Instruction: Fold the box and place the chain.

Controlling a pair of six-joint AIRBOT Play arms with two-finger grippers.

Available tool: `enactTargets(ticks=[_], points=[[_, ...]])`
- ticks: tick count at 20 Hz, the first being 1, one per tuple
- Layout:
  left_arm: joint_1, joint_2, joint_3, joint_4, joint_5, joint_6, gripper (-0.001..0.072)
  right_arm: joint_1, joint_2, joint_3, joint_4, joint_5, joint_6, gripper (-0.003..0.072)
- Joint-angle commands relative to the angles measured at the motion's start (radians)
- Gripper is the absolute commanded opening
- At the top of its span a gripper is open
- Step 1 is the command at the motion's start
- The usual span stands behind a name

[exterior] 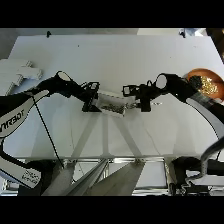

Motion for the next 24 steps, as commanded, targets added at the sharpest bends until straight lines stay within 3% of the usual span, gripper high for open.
enactTargets(ticks=[1, 4, 5, 6, 7, 19, 24], points=[[0.0, 0.001, 0.001, 0.0, 0.0, 0.0, 0.0394, 0.017, -0.043, 0.0, 0.014, -0.043, -0.022, 0.0434], [0.0, 0.001, 0.001, 0.0, 0.0, 0.0, 0.0394, 0.031, -0.075, 0.0, 0.01, -0.041, -0.012, 0.0302], [0.0, 0.001, 0.001, 0.0, 0.0, 0.0, 0.0394, 0.034, -0.075, 0.0, 0.005, -0.037, -0.01, 0.0203], [0.0, 0.001, 0.001, 0.0, 0.0, 0.0, 0.0394, 0.034, -0.07, 0.0, 0.006, -0.026, -0.006, 0.0057], [0.0, 0.001, 0.001, 0.0, 0.0, 0.0, 0.0394, 0.034, -0.062, 0.0, 0.003, -0.009, -0.004, 0.0017], [0.0, 0.001, 0.001, 0.0, 0.0, 0.0, 0.0394, 0.034, 0.246, 0.0, 0.045, 0.092, 0.237, 0.0016], [0.0, 0.001, 0.001, 0.0, 0.0, 0.0, 0.0394, 0.04, 0.28, 0.001, 0.37, 0.141, 0.225, 0.0016]])
